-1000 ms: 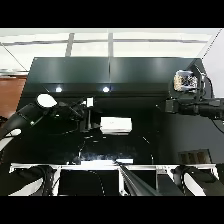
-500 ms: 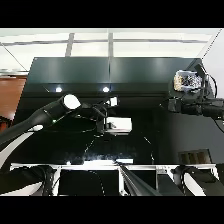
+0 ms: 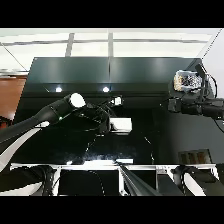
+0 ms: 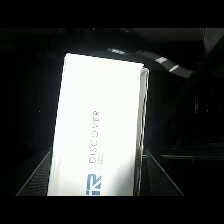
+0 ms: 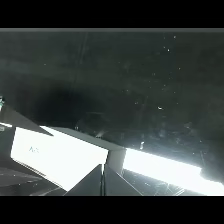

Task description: Fold the box and place the chain.

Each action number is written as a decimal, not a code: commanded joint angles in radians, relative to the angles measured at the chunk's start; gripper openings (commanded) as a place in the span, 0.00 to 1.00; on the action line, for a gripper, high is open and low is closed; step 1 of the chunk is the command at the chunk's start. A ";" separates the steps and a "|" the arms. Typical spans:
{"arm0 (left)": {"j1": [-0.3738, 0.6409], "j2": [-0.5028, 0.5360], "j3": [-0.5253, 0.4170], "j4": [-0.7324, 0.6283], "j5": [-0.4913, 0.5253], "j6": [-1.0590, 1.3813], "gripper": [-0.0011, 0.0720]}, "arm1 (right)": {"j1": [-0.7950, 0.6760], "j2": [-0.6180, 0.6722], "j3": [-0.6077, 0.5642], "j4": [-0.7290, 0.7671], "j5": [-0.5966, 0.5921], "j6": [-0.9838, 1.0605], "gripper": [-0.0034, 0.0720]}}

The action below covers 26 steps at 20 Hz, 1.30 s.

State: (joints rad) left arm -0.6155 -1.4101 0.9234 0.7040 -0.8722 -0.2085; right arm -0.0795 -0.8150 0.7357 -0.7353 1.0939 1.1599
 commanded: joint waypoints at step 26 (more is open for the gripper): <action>0.072 0.063 0.002 0.339 0.054 -0.367 0.50 | -0.001 0.001 0.001 -0.003 -0.003 0.000 0.07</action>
State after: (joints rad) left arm -0.6556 -1.4101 0.9241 1.0126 -0.7704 -0.4942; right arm -0.0807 -0.8154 0.7357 -0.7387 1.0908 1.1591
